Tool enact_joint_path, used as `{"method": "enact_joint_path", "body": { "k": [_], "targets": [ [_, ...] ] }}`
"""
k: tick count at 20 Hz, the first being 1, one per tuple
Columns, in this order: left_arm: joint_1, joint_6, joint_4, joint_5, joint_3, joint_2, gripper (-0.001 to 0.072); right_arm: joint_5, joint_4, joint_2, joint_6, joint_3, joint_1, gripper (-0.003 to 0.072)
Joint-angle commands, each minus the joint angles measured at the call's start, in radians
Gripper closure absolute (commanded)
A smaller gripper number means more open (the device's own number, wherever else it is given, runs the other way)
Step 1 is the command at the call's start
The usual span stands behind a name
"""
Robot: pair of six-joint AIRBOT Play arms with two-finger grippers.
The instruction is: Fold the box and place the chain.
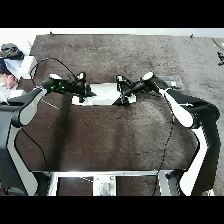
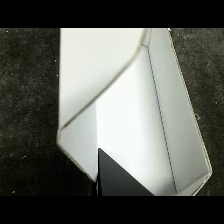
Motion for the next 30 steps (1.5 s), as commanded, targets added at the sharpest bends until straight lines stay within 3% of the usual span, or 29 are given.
{"method": "enact_joint_path", "body": {
  "k": [1,5,7,12,14,15,17,18,19,22,24,30],
  "targets": [
    [0.0,0.0,0.0,0.001,0.0,0.0,0.0697,0.002,0.0,-0.003,-0.005,0.003,0.006,0.0142],
    [0.0,0.0,0.0,0.0,0.0,0.0,0.0697,-0.005,0.014,-0.003,-0.008,0.003,0.001,0.0142],
    [0.0,0.0,0.0,0.0,0.0,0.0,0.0697,-0.005,0.014,-0.003,-0.006,0.003,-0.001,0.0202],
    [0.0,0.0,0.0,0.0,0.0,0.0,0.0697,-0.005,0.007,-0.003,-0.007,0.003,-0.001,0.0204],
    [0.0,0.0,0.0,0.0,0.0,0.0,0.0697,-0.005,-0.001,-0.003,-0.007,0.003,-0.001,0.0297],
    [0.0,0.0,0.0,0.0,0.0,0.0,0.0697,-0.005,-0.001,-0.003,-0.007,0.003,-0.001,0.0299],
    [0.0,0.0,0.0,0.0,0.0,0.0,0.0697,-0.006,0.0,-0.007,0.003,0.003,-0.001,0.0142],
    [0.0,0.0,0.0,0.0,0.0,0.0,0.0697,-0.005,0.0,-0.009,0.016,0.003,-0.001,0.0157],
    [0.0,0.0,0.0,0.0,0.0,0.0,0.0697,-0.006,0.0,-0.01,0.016,0.003,-0.001,0.0258],
    [0.0,0.0,0.0,0.0,0.0,0.0,0.0697,-0.005,0.0,-0.01,0.018,0.003,-0.001,0.0258],
    [0.0,0.0,0.0,0.0,0.0,0.0,0.0697,-0.005,-0.001,-0.01,0.019,0.003,-0.001,0.0379],
    [0.0,0.0,0.0,0.001,0.0,0.0,0.0697,-0.001,-0.003,-0.01,0.018,0.003,-0.001,0.0384]
  ]
}}
